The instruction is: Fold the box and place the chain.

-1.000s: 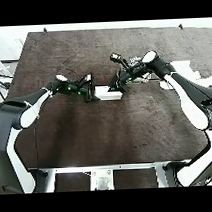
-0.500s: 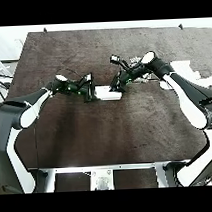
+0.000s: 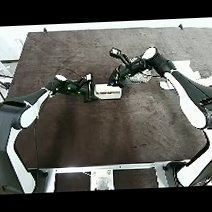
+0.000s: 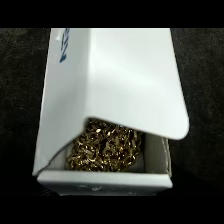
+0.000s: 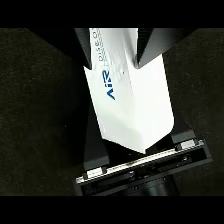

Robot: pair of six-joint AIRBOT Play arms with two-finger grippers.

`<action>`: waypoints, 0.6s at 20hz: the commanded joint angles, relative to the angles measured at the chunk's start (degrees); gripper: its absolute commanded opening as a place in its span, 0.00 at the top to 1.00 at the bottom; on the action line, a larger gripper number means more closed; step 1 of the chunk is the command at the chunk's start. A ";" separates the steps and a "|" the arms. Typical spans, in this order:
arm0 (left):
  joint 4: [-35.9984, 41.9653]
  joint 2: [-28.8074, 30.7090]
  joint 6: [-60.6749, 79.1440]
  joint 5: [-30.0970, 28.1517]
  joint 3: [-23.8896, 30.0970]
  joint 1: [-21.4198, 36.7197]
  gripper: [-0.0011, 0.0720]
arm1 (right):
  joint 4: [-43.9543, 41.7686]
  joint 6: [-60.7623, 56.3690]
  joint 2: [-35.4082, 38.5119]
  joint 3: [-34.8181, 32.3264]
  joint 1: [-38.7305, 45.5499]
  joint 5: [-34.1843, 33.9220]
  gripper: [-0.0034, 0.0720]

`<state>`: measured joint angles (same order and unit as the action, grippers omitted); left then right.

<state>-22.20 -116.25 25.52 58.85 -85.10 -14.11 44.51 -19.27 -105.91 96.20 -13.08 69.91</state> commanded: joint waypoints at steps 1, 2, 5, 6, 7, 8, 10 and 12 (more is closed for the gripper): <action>-0.04 0.04 0.00 0.13 0.00 -0.02 0.37 | 1.25 -0.39 -0.39 0.68 -0.07 0.15 0.55; -0.04 0.04 0.00 0.15 0.00 -0.02 0.37 | 1.53 -0.39 -0.55 0.68 -0.07 0.11 0.55; -0.04 0.04 0.00 0.13 0.00 -0.02 0.37 | 1.62 -0.39 -0.90 0.68 -0.09 -0.98 0.55; -0.04 0.04 0.00 0.13 0.00 -0.02 0.37 | 1.60 -0.39 -0.92 0.70 -0.09 -1.60 0.55; -0.04 0.04 0.00 0.13 0.00 -0.02 0.37 | 1.62 -0.42 -0.94 0.68 -0.22 -1.75 0.55; -0.04 0.04 0.00 0.13 0.00 -0.02 0.37 | 1.64 -0.90 -0.94 0.68 -0.48 -1.73 0.55; -0.04 0.04 0.00 0.11 0.00 -0.02 0.37 | 2.12 -1.51 -0.94 0.68 -1.18 -1.25 0.54; -0.04 0.04 0.00 0.13 0.00 -0.02 0.37 | 4.31 -2.67 -0.94 0.42 -2.10 -1.31 0.54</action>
